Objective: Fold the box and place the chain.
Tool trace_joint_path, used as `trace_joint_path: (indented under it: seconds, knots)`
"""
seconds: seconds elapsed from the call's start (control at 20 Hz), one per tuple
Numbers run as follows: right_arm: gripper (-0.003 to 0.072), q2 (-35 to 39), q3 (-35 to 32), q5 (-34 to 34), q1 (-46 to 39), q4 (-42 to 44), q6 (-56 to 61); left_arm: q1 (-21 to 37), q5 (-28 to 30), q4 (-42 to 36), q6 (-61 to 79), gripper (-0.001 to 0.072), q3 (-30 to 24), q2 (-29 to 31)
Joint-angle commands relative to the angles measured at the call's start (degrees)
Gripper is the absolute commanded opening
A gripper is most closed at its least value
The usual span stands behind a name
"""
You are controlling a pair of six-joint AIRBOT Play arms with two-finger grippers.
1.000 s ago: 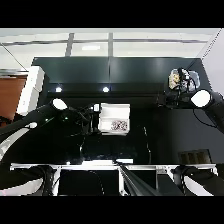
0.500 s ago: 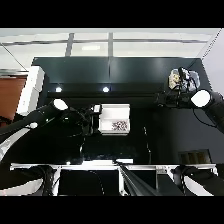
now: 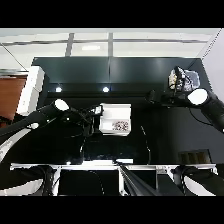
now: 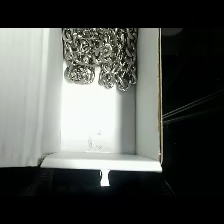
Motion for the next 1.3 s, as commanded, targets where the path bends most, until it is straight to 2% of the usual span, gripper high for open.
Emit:
trace_joint_path:
  seconds: [0.0,0.2,0.4,0.6,0.7,0.8,1.0,1.25]
  knots:
    - [0.0711,-3.7,2.5,-0.7,3.4,14.9,-13.6,0.0,0.1,0.0,0.5,0.0330,0.0,0.0]
    - [0.0710,-7.2,4.7,1.6,7.7,16.0,-18.3,0.0,1.1,0.0,0.7,0.0330,0.0,0.0]
    - [0.0709,-7.1,4.8,11.5,9.0,13.1,-38.2,0.0,1.2,0.0,0.7,0.0330,0.0,0.0]
    - [0.0709,-6.4,6.2,14.6,9.0,11.3,-54.9,0.0,1.2,0.0,0.7,0.0332,0.0,0.0]
    - [0.0709,-6.3,7.4,18.7,9.0,11.2,-64.9,0.0,1.2,0.0,0.7,0.0332,0.0,0.0]
    - [0.0709,-6.3,7.4,21.4,10.0,9.9,-68.6,0.0,1.2,0.0,0.7,0.0332,0.0,0.0]
    - [0.0709,-6.6,6.4,18.0,13.7,7.8,-70.8,0.0,1.1,0.0,0.7,0.0332,0.0,0.0]
    - [0.0709,-6.7,6.2,17.5,14.6,9.1,-74.7,0.0,1.0,-0.1,0.7,0.0333,0.0,0.0]
